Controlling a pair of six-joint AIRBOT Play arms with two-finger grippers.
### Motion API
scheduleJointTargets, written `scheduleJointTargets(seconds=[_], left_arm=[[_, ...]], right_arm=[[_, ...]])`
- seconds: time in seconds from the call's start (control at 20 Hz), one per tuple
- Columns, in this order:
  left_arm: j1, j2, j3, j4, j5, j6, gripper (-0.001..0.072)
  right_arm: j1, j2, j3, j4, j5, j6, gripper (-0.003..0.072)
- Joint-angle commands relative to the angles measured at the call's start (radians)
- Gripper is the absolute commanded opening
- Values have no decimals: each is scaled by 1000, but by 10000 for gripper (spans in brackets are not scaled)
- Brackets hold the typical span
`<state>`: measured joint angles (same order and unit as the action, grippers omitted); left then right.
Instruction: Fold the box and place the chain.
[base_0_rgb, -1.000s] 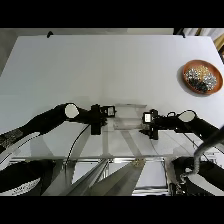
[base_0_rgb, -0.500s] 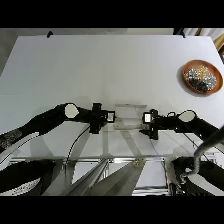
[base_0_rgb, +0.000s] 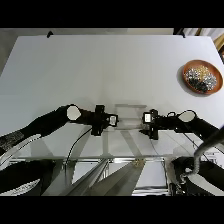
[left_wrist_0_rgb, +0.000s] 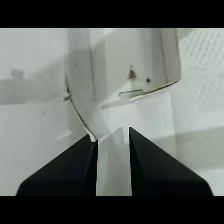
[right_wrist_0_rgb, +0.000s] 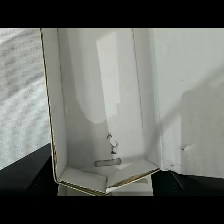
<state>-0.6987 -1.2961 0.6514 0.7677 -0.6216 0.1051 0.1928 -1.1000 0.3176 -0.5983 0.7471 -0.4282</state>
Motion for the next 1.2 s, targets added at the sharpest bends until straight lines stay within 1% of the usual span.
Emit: scheduleJointTargets(seconds=[0.0,0.05,0.1,0.15,0.3,0.6,0.75,0.95,1.15], left_arm=[[-15,1,0,-21,-18,8,200],[-17,1,0,-29,-17,8,185],[-20,1,0,-35,-8,8,123],[-24,1,0,-42,9,8,120],[-42,0,0,-65,72,8,122],[-76,0,1,-110,112,34,122],[-85,-4,1,-155,116,34,122],[-107,-45,1,-170,121,34,123],[-108,-52,4,-179,121,34,164]], right_arm=[[0,1,0,0,0,0,297],[0,1,0,0,0,0,297],[0,1,0,0,0,0,297],[0,1,0,0,0,0,297],[0,1,0,0,0,0,297],[0,1,0,0,0,0,297],[0,1,0,0,0,0,297],[0,1,0,0,0,0,297],[0,1,0,0,0,0,297]])
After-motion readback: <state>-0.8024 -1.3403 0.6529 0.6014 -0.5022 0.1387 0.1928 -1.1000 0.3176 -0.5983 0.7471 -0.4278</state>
